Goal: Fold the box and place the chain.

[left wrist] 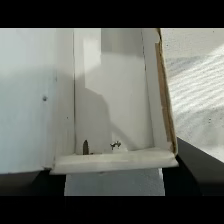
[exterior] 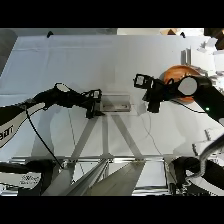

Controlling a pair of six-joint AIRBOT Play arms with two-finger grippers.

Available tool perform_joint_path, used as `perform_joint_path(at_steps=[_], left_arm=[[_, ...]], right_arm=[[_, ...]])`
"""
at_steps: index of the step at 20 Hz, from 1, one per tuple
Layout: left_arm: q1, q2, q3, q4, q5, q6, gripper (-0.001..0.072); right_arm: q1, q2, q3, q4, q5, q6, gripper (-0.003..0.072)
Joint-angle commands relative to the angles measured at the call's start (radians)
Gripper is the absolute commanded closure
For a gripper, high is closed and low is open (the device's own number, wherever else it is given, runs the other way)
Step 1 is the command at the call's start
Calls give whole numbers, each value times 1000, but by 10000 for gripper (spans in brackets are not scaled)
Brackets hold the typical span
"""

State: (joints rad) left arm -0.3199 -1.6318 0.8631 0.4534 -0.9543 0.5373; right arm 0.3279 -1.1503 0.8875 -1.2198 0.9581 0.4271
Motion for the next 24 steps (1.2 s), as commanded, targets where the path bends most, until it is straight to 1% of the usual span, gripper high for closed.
perform_joint_path(at_steps=[1,3,6,9,11,14,15,24], left_arm=[[0,0,0,0,0,0,499],[0,0,0,0,0,0,499],[0,0,0,0,0,-1,499],[0,0,0,0,0,-1,499],[0,0,0,0,0,-1,499],[0,0,0,0,0,-1,499],[0,0,0,0,0,-1,499],[0,0,0,0,0,-1,499]], right_arm=[[-10,-96,-3,3,13,-51,679],[-6,-158,-3,55,-10,-73,679],[34,-213,-3,55,-82,-74,679],[71,-248,-3,54,-84,-96,679],[78,-250,-3,94,-103,-96,679],[78,-251,-3,238,-150,-98,679],[78,-251,-3,264,-158,-99,679],[84,-251,-3,312,-158,-95,669]])
